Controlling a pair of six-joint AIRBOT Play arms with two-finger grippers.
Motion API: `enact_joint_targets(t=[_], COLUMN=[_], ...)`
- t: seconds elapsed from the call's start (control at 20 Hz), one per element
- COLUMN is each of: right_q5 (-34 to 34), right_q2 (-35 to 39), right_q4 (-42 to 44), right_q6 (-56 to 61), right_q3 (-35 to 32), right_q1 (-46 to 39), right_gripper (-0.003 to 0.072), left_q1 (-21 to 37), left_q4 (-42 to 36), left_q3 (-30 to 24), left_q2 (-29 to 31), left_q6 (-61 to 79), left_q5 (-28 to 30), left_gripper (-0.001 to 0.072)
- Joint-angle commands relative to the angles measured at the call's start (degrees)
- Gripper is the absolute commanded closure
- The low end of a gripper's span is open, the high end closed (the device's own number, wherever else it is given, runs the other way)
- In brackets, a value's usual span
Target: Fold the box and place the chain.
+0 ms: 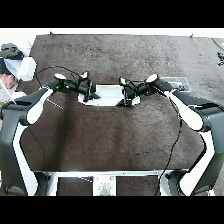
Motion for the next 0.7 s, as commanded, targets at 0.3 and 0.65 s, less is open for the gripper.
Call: enact_joint_targets(t=[0.3, 0.65], right_q5=[0.1, 0.1], right_q2=[0.0, 0.0], right_q4=[-0.1, -0.1], right_q6=[0.0, 0.0], right_q3=[0.0, 0.0], right_q1=[0.0, 0.0], right_gripper=[0.0364, 0.0364], left_q1=[9.6, 7.5], left_q4=[0.5, 10.4], left_q3=[14.4, 13.4], left_q2=[0.2, 11.3], left_q6=[-16.6, -22.8], left_q5=[-19.5, -13.1], left_gripper=[0.0549, 0.0705])
